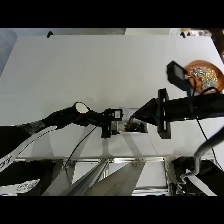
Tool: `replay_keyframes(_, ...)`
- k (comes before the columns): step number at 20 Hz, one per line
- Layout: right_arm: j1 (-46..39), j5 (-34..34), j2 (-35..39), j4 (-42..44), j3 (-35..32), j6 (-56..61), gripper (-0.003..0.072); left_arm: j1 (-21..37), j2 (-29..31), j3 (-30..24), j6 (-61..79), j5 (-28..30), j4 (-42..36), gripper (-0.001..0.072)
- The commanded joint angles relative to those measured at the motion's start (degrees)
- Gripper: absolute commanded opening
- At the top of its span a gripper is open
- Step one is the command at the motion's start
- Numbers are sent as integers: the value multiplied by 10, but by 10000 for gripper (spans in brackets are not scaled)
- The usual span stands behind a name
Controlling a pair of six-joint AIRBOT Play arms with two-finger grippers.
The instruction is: Fold the box and place the chain.
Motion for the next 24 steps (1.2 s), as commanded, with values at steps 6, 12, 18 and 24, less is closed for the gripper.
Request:
replay_keyframes(6,13,-5,-48,-16,0,11,21,0,0,0,0,0,0,274)
replay_keyframes(12,13,-14,-67,-32,-47,19,22,0,0,0,0,0,0,274)
replay_keyframes(18,13,-102,-67,-26,-123,19,22,0,0,0,0,0,0,274)
replay_keyframes(24,45,-167,-85,-27,-137,63,30,0,0,0,0,0,0,274)
